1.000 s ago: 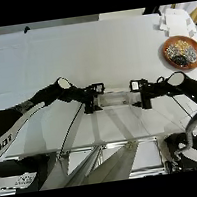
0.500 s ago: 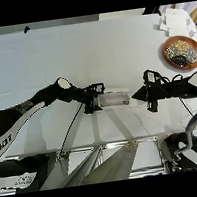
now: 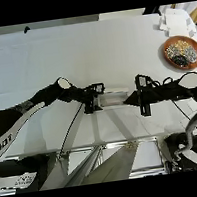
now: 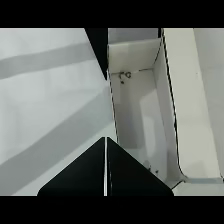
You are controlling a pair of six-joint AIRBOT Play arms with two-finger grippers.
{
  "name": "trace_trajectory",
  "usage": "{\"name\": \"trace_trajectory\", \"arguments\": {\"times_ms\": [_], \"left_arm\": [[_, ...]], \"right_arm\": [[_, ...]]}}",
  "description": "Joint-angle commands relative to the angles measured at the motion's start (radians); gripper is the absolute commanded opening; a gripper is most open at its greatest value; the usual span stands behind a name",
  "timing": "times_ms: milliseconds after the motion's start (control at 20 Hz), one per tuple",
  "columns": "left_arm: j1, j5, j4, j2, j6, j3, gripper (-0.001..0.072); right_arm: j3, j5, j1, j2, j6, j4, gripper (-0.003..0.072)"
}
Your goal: Fold the box and place the chain.
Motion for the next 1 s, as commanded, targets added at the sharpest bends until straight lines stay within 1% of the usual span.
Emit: {"name": "trace_trajectory", "arguments": {"times_ms": [0, 150, 300, 450, 650, 950], "left_arm": [[0.001, 0.000, 0.000, 0.001, 0.000, 0.000, 0.0391], [0.001, 0.000, 0.000, 0.001, 0.000, 0.000, 0.0391], [0.001, 0.000, 0.000, 0.001, 0.000, 0.000, 0.0391], [0.001, 0.000, 0.000, 0.001, 0.000, 0.000, 0.0391], [0.001, 0.000, 0.000, 0.001, 0.000, 0.000, 0.0391], [0.001, 0.000, 0.000, 0.001, 0.000, 0.000, 0.0391]], "right_arm": [[0.000, -0.172, 0.031, -0.057, 0.001, 0.057, 0.0012], [0.000, -0.354, 0.031, -0.106, 0.004, 0.202, 0.0012], [0.000, -0.456, 0.031, -0.157, 0.005, 0.311, 0.0012], [0.000, -0.483, 0.031, -0.215, 0.047, 0.308, 0.0012], [0.000, -0.481, 0.031, -0.282, 0.084, 0.296, 0.0012], [0.000, -0.459, 0.031, -0.292, 0.109, 0.262, 0.0012]]}}
